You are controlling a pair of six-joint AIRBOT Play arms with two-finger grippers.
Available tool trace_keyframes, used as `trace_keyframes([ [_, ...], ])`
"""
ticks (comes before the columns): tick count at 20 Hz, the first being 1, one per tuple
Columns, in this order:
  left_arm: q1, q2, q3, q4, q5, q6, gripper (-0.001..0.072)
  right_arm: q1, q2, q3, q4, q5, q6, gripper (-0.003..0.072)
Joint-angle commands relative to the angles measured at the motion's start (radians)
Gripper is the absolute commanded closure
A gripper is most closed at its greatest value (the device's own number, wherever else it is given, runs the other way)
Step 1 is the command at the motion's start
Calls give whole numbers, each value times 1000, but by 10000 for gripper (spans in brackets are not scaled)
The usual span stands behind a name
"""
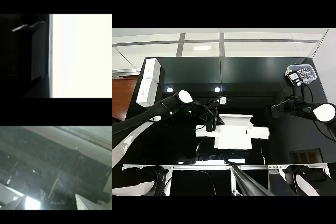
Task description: Fold the box and place the chain.
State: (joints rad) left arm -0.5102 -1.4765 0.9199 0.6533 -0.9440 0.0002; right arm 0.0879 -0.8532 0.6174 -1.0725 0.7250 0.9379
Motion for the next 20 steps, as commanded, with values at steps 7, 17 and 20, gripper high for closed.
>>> trace_keyframes([
  [7, 19, -14, -3, -78, 167, 179, 690, 2, 0, -18, 33, 40, -241, -6],
  [17, 16, -70, 0, -134, 203, 160, 687, 2, -2, -133, 140, 82, -368, -5],
  [20, 16, -70, 0, -133, 198, 161, 687, 2, -4, -152, 140, 88, -384, -6],
])
